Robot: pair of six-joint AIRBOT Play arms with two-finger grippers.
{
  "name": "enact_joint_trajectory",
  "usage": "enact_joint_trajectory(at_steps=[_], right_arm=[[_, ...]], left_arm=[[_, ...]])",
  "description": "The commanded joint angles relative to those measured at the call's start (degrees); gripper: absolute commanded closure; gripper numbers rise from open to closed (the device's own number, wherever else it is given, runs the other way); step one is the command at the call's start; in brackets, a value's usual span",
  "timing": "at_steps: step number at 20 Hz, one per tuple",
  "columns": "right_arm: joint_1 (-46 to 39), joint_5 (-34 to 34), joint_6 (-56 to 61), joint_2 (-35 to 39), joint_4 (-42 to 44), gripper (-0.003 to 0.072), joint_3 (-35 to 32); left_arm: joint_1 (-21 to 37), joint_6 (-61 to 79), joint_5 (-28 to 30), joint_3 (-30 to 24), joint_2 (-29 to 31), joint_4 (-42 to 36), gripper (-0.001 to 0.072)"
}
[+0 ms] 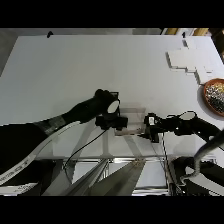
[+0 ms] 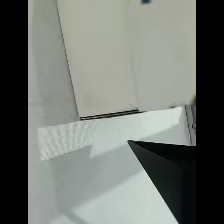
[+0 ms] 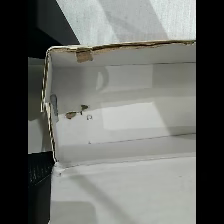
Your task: Fold the box and place the chain.
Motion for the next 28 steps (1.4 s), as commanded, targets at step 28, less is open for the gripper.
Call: enact_joint_trajectory(at_steps=[28], right_arm=[[0.04, 0.04, 0.00, -0.02, -0.02, 0.0225, 0.02]], left_arm=[[14.78, 147.43, 32.39, -36.81, 13.84, -50.53, 0.0008]])
